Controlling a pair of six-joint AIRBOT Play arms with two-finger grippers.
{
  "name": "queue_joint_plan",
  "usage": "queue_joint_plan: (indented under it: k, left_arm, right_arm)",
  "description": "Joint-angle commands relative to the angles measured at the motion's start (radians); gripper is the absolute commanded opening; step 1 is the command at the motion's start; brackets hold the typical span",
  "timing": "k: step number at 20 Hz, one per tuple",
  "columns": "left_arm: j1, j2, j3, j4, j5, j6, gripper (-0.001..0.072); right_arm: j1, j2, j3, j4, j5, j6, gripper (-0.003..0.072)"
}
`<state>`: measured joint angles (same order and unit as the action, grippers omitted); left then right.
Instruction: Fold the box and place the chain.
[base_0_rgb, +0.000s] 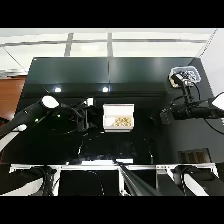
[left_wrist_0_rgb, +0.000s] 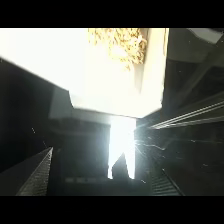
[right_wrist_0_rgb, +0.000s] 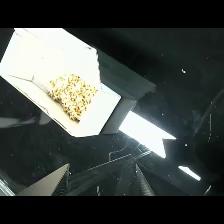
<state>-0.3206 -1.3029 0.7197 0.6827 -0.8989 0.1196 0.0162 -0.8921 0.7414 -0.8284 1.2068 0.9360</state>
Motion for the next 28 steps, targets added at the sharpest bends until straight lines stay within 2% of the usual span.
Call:
queue_joint_plan:
  k: [1,13,20,21,22,23,24,28]
  left_arm:
    - [-0.027,-0.071,0.051,-0.043,-0.013,0.122,0.0720]
    - [-0.084,-0.106,0.070,-0.048,-0.021,0.082,0.0718]
    - [-0.186,-0.152,0.071,-0.081,0.089,0.082,0.0713]
    - [-0.195,-0.155,0.076,-0.064,0.089,0.082,0.0669]
    - [-0.198,-0.155,0.076,-0.064,0.089,0.082,0.0529]
    - [-0.198,-0.155,0.076,-0.064,0.089,0.082,0.0411]
    - [-0.198,-0.155,0.076,-0.064,0.089,0.082,0.0408]
    - [-0.198,-0.155,0.076,-0.064,0.089,0.082,0.0409]
  right_arm:
    - [0.000,0.000,-0.010,0.005,0.000,0.000,0.0491]
    - [0.000,0.000,-0.010,0.008,-0.024,-0.001,0.0492]
    - [0.000,0.000,-0.010,0.009,-0.027,-0.001,0.0492]
    - [0.001,0.000,-0.010,0.012,-0.035,-0.001,0.0492]
    - [0.001,0.000,-0.010,0.019,-0.053,-0.001,0.0493]
    - [0.011,-0.001,-0.010,0.031,-0.107,0.009,0.0528]
    - [0.028,-0.003,-0.010,0.061,-0.173,0.042,0.0720]
    - [0.161,-0.082,0.003,0.232,-0.548,0.072,0.0720]
